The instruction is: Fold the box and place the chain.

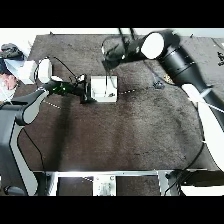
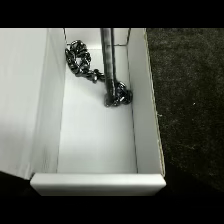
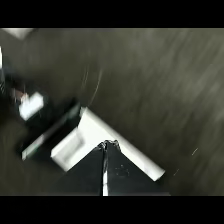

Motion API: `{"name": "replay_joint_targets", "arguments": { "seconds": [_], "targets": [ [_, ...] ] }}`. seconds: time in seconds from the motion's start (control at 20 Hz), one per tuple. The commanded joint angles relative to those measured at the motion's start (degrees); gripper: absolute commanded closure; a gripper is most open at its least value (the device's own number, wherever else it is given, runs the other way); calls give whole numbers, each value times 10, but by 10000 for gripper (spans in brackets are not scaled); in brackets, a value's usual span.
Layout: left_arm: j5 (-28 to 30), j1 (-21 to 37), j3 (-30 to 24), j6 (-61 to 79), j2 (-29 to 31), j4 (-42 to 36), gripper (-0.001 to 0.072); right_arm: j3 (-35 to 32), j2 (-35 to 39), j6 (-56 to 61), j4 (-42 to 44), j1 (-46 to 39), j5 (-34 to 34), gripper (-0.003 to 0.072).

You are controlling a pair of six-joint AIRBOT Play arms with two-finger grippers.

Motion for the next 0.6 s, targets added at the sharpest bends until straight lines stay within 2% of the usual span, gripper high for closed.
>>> {"name": "replay_joint_targets", "arguments": {
  "seconds": [0.0,0.05,0.1,0.15,0.25,0.4,0.55],
  "targets": [
    [0,0,0,0,0,0,157,-38,-34,0,-6,-5,16,535],
    [0,0,0,0,0,0,157,-44,-38,3,-15,-13,16,230],
    [0,0,0,0,0,0,157,-51,-37,10,-19,-25,16,140],
    [0,0,0,0,0,0,157,-61,-34,18,-17,-43,20,164],
    [0,0,0,0,0,0,157,-100,-21,31,-17,-85,27,275],
    [0,0,0,0,0,0,157,-189,-13,87,-15,-162,0,275],
    [0,0,0,0,0,0,157,-283,-13,171,-7,-235,-109,276]
  ]
}}
